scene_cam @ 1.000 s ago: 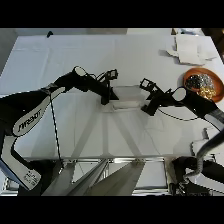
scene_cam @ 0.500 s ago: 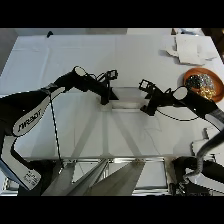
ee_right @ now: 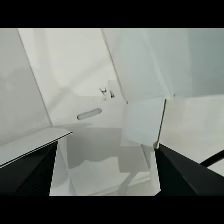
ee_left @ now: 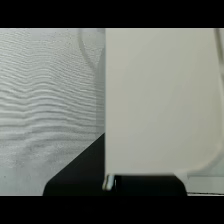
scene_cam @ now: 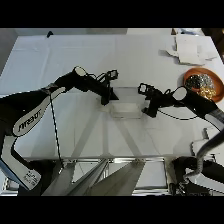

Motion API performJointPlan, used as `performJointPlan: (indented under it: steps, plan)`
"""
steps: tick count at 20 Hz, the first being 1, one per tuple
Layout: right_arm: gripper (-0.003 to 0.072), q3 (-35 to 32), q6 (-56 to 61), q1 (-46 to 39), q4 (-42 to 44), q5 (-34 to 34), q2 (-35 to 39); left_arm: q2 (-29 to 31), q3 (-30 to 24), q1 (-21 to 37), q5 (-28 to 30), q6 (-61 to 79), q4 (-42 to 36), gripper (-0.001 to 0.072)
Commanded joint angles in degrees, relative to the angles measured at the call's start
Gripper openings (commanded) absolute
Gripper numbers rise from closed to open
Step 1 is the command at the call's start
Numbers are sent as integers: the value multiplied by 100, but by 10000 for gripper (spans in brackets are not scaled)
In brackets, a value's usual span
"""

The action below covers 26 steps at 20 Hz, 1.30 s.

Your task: Fold the box and place the chain.

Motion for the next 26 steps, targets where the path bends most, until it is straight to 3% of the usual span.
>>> performJointPlan:
  steps: [1, 10, 15, 19, 22, 26]
  plan:
    - [669, -2, 175, 0, -328, 63, 92, -2, 0, 0, 7, 0, 4, 13]
    - [669, -822, -35, 20, 20, 282, 839, -2, 0, 0, 7, 0, 4, 13]
    - [669, -822, -63, 321, 769, -310, 831, -2, 0, 0, 4, 0, 4, 13]
    - [669, -822, 542, 339, 767, -374, 828, -2, 0, 0, 4, 0, 4, 13]
    - [669, -820, 968, 337, 761, -789, 828, -2, 0, 0, 4, 0, 4, 13]
    - [669, -820, 966, 319, 599, -841, 826, -2, 0, 0, 7, 0, 4, 13]
